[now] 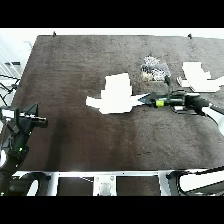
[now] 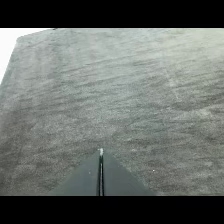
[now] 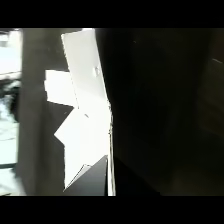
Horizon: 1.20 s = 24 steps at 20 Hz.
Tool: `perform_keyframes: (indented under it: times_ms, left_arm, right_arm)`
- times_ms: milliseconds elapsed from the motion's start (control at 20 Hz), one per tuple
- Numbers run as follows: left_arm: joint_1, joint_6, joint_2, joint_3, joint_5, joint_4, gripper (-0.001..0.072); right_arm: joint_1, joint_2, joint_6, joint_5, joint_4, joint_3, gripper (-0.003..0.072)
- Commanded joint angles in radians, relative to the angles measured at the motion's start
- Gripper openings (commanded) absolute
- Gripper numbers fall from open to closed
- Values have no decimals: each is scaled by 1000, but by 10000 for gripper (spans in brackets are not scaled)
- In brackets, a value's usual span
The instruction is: Fold the box and place the chain.
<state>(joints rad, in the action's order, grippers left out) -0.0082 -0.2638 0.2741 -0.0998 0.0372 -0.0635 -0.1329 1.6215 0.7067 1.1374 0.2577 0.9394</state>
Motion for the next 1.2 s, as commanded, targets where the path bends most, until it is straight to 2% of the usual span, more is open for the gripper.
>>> perform_keyframes:
  times_ms: [0, 100, 400, 800, 850, 900, 950, 1150]
  left_arm:
    - [0, -26, -1, -3, -65, 10, 20]
    - [0, -25, -1, -4, -89, 10, 20]
    - [0, -24, -1, -4, -78, 7, 20]
    - [0, -25, -1, -4, 146, 8, 23]
    - [0, -25, -1, -4, 162, 8, 250]
    - [0, -25, -1, -4, 172, 7, 588]
    - [0, -25, -1, -6, 190, 7, 680]
    - [0, -24, 6, -26, 243, 7, 662]
  right_arm:
    - [127, -14, -5, -222, -40, 14, 7]
    - [148, -14, -5, -286, -41, 29, 8]
    - [171, -12, -61, -312, -38, 31, 7]
    - [230, 29, -169, -364, -41, 32, 9]
    - [238, 34, -169, -376, -42, 32, 9]
    - [238, 34, -169, -394, -45, 31, 8]
    - [237, 34, -169, -397, -55, 32, 9]
    - [230, 33, -164, -395, -68, 31, 8]
